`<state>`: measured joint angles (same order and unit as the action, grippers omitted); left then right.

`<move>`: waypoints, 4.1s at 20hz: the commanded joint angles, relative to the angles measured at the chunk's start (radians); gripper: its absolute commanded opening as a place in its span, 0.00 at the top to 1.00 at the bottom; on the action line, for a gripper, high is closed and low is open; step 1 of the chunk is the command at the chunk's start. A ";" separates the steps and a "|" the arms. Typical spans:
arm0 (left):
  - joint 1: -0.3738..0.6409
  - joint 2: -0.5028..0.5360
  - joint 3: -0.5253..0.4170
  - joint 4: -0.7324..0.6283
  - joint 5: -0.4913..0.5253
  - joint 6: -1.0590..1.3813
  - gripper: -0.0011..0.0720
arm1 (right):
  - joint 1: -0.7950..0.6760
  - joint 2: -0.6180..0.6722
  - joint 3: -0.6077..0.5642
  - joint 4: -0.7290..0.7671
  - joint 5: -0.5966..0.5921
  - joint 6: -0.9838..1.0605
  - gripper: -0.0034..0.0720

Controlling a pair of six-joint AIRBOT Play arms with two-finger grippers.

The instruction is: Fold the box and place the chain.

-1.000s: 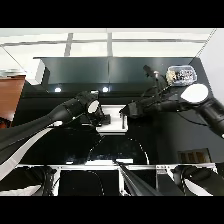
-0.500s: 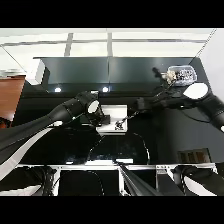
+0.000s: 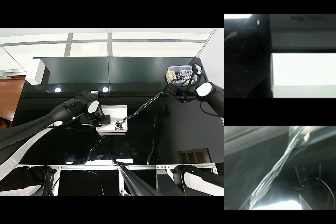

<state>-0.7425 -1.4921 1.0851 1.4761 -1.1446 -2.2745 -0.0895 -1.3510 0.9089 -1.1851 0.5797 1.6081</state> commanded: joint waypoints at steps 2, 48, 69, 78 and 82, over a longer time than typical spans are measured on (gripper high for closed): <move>0.001 0.000 0.001 0.000 -0.006 0.000 0.94 | -0.018 -0.236 0.200 -0.049 0.001 0.132 0.01; 0.000 0.000 0.001 0.000 -0.017 0.000 0.94 | 0.444 0.408 -0.016 0.713 0.424 -0.394 0.93; 0.000 0.000 0.001 0.000 -0.018 0.000 0.94 | 0.344 0.235 -0.017 0.533 0.478 -0.385 0.50; 0.000 0.000 0.001 0.000 -0.013 0.000 0.94 | 0.028 0.084 -0.090 -0.162 -0.063 0.121 0.00; 0.000 0.000 0.001 0.000 -0.019 0.000 0.94 | 0.031 -0.138 0.110 -0.177 -0.021 0.177 0.01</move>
<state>-0.7425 -1.4921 1.0851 1.4757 -1.1603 -2.2745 -0.0437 -1.3544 0.9112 -1.2930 0.5728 1.6901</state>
